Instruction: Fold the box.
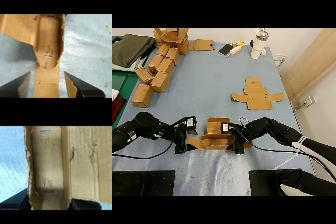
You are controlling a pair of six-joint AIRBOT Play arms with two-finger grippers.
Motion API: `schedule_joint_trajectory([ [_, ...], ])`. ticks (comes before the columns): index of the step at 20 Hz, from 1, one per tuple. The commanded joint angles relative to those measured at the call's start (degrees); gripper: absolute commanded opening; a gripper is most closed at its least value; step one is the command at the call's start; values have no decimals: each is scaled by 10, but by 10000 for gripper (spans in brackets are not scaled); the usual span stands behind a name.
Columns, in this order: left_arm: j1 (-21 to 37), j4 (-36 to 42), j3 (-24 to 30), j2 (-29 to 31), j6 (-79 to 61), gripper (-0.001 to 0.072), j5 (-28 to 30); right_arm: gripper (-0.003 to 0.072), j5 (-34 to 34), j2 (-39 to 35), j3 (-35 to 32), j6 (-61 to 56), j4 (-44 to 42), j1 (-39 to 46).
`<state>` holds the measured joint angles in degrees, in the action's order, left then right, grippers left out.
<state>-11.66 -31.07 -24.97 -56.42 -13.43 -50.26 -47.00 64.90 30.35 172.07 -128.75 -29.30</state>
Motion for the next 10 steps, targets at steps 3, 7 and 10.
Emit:
schedule_joint_trajectory([
  [3,-46,95,23,-29,-72,681,56,520,0,0,0,0,0,0],
  [7,-66,105,23,-38,-72,678,95,520,0,0,0,0,0,0],
  [10,-66,105,23,-38,-73,349,96,520,0,0,0,0,0,0],
])
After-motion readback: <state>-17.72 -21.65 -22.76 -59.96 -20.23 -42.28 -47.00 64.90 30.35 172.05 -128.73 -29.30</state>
